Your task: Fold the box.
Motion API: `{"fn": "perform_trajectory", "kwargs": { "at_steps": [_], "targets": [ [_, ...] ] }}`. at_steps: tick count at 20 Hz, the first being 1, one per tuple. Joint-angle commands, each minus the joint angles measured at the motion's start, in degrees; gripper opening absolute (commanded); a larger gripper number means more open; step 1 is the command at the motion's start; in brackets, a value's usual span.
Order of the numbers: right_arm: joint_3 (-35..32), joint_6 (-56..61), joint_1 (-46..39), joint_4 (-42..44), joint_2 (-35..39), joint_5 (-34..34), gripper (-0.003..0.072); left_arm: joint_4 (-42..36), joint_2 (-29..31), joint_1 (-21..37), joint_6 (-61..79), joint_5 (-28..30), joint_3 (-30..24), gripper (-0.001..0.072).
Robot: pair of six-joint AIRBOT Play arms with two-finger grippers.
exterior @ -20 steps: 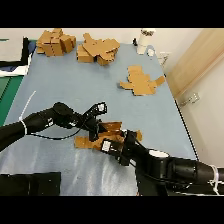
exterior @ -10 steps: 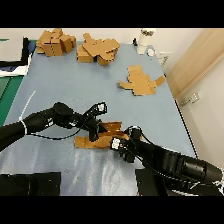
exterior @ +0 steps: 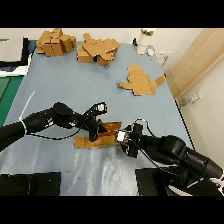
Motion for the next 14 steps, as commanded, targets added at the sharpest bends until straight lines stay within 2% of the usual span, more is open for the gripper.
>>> {"fn": "perform_trajectory", "kwargs": {
  "at_steps": [1,5,9,14],
  "targets": [
    [0.1,-20.4,-8.4,16.9,-0.6,0.4,0.0714,0.0,0.0,0.0,0.0,0.0,0.0,0.0010],
    [3.4,-30.3,-12.9,24.0,-6.9,-1.9,0.0714,0.0,0.0,0.0,0.0,0.0,0.0,0.0010],
    [7.5,-36.4,-13.9,28.2,-15.0,-6.2,0.0714,0.0,0.0,0.0,0.0,0.0,0.0,0.0010],
    [7.8,-40.2,-13.9,30.4,-19.5,-6.8,0.0714,0.0,0.0,0.0,0.0,0.0,0.0,0.0010]
  ]
}}
